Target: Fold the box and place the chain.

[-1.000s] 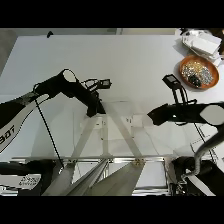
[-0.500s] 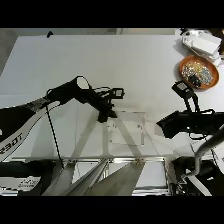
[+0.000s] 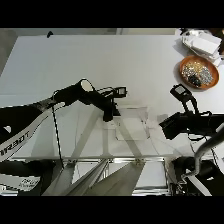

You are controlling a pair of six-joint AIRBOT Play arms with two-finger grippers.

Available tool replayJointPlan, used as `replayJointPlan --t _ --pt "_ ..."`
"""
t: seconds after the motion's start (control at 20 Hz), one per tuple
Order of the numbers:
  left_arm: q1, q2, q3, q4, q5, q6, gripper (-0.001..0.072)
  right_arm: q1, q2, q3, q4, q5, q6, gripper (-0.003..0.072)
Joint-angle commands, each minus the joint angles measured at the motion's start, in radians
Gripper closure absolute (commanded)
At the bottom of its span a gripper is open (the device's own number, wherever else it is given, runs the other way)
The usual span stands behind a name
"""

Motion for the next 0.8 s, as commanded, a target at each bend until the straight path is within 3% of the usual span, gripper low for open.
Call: replayJointPlan --t 0.0,0.75 --pt "-0.001 -0.002 0.01 0.059 0.007 -0.055 0.0713 0.0 0.001 -0.03 -0.023 -0.039 -0.007 0.0454" --pt "-0.026 -0.004 0.023 0.085 0.003 -0.005 0.0712 0.0 0.001 -0.03 -0.038 -0.071 -0.007 0.0454"
